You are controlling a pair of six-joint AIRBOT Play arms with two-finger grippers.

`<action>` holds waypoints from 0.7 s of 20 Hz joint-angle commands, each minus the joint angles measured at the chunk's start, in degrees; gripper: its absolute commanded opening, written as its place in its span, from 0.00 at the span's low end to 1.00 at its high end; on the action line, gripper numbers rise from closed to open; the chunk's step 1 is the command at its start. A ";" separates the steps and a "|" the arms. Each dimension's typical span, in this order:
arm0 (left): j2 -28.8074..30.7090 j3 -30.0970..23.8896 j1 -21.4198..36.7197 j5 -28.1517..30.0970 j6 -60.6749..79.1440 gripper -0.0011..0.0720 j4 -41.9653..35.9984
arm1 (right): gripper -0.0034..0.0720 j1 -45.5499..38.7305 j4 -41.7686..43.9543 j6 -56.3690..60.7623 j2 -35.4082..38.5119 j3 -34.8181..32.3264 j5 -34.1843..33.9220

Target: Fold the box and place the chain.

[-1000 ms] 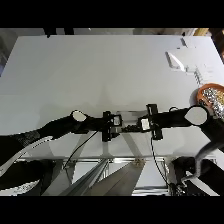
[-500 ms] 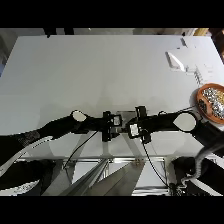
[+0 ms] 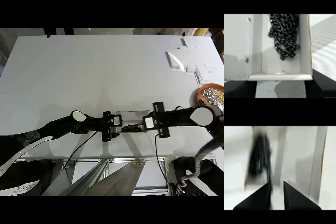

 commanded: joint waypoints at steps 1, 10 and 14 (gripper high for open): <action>0.04 -0.02 -0.02 0.02 0.02 0.44 0.00 | 0.28 -12.55 -6.80 -0.50 -1.25 -0.02 3.28; 0.04 -0.02 -0.02 0.00 0.02 0.44 0.00 | 0.28 -16.13 -13.84 -2.32 -15.26 -0.02 -4.59; 0.04 -0.02 -0.02 0.02 0.02 0.44 0.00 | 0.28 -16.13 -13.35 -5.07 -17.51 -0.02 -6.23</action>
